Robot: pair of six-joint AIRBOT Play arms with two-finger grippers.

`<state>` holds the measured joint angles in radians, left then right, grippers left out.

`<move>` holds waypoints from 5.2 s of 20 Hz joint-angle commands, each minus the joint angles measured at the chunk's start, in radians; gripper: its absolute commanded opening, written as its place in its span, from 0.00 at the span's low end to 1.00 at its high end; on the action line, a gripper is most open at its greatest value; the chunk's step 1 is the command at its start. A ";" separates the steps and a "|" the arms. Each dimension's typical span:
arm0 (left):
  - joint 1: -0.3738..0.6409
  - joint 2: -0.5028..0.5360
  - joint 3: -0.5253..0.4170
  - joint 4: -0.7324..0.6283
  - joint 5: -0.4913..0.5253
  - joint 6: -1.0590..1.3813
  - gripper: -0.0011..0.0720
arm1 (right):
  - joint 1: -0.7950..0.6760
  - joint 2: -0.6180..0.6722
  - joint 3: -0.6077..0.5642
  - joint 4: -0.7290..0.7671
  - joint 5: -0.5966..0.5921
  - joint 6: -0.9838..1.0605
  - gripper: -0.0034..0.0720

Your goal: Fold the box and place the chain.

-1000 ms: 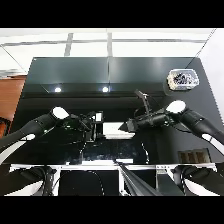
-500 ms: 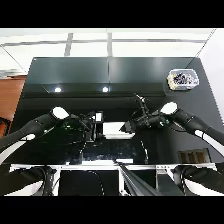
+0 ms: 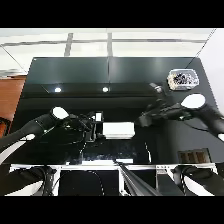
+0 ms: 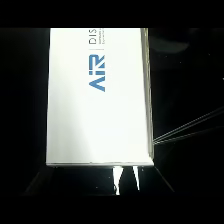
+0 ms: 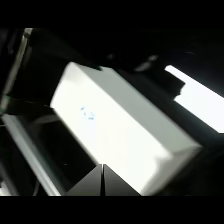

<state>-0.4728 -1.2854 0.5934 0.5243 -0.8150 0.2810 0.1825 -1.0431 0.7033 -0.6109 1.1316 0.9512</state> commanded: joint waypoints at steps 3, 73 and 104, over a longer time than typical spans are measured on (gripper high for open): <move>0.004 0.068 0.001 0.003 -0.005 -0.079 1.00 | -0.271 0.235 0.009 -0.283 0.180 0.093 0.07; -0.275 -0.179 0.382 0.314 0.039 -0.719 0.50 | -0.336 0.251 -0.012 -0.280 0.008 0.134 0.07; 0.801 -0.710 1.518 0.683 -0.212 -1.337 0.99 | -0.335 0.251 -0.012 -0.074 -0.170 0.167 0.07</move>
<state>0.3496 -1.9884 1.9388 1.1858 -0.8772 -0.9905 -0.1528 -0.7929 0.6918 -0.6895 0.9585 1.1221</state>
